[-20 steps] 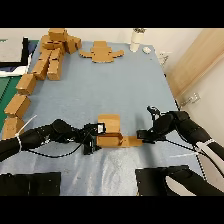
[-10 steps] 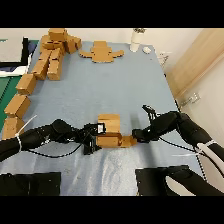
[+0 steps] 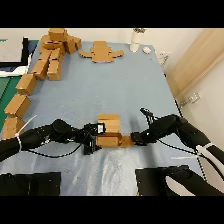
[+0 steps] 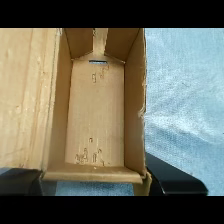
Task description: Fold the box.
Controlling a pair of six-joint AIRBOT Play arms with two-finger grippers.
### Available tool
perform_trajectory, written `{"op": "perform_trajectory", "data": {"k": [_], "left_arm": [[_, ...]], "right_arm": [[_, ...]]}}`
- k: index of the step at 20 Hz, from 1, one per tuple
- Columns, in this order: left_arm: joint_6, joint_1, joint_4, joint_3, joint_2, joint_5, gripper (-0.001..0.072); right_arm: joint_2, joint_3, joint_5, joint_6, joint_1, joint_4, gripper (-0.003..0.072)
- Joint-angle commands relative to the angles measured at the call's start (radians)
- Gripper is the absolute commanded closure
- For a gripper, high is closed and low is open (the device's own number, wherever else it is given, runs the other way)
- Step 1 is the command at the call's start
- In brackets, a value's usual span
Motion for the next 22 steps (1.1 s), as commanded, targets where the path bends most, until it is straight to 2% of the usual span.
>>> {"op": "perform_trajectory", "data": {"k": [1,10,11,12,13,18,22], "left_arm": [[0.0,0.001,0.0,0.0,0.0,0.0,0.0095],[0.0,0.001,0.0,0.0,0.0,0.0,0.0095],[0.0,0.001,0.0,0.0,0.0,0.0,0.0095],[0.0,0.001,0.0,0.0,0.0,0.0,0.0095],[0.0,0.001,0.0,0.0,0.0,0.0,0.0095],[0.0,0.001,0.0,0.0,0.0,0.0,0.0096],[0.0,0.001,0.0,0.0,0.0,0.0,0.0095]], "right_arm": [[0.0,-0.015,0.019,-0.068,0.002,0.09,0.0682],[0.088,0.083,-0.037,0.005,0.006,0.109,0.0657],[0.085,0.083,-0.04,0.005,0.006,0.115,0.0581],[0.084,0.083,-0.044,0.005,0.006,0.124,0.033],[0.084,0.083,-0.045,0.005,0.011,0.133,0.0242],[0.043,0.083,0.0,0.006,0.102,0.129,0.0242],[-0.005,0.096,0.082,0.094,0.218,0.091,0.0241]]}}
